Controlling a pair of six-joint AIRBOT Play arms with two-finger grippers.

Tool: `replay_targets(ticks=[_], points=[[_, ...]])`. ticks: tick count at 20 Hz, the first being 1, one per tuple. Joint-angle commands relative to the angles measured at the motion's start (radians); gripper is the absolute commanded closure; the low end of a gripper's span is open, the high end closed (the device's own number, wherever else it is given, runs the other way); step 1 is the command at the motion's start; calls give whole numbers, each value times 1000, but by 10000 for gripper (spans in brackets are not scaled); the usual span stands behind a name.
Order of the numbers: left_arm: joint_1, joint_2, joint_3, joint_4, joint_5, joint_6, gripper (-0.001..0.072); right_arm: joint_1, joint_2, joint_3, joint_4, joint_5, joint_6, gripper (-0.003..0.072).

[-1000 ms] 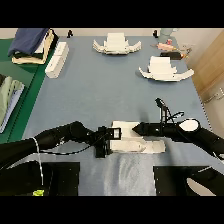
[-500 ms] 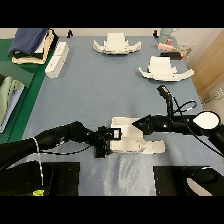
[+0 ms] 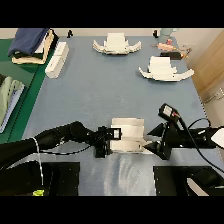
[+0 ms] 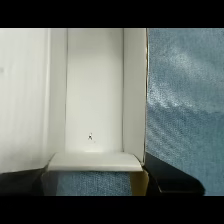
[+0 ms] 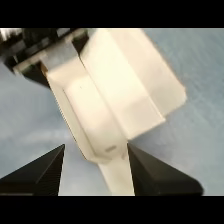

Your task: Fold the box.

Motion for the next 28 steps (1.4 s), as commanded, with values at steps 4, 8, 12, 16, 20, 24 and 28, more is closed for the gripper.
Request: replay_targets(ticks=[4, 8, 12, 16, 20, 24, 28], points=[[0, 0, 0, 0, 1, -1, 304, 0, 24, -126, -153, -78, -487, 86], [0, 0, 0, 1, 1, -1, 304, 0, -23, -175, -92, -153, -544, 105], [0, 0, 0, 0, 0, -1, 304, 15, -121, -175, 28, -240, -657, 165], [0, 0, 0, 0, 0, -1, 304, 67, -167, -175, 110, -246, -653, 408], [0, 0, 0, 0, 0, -1, 304, 109, -193, -175, 146, -310, -654, 469], [0, 0, 0, 0, 0, -1, 304, 142, -256, -175, 172, -351, -654, 186], [0, 0, 0, 0, 0, -1, 304, 141, -279, -174, 195, -370, -653, -18]])
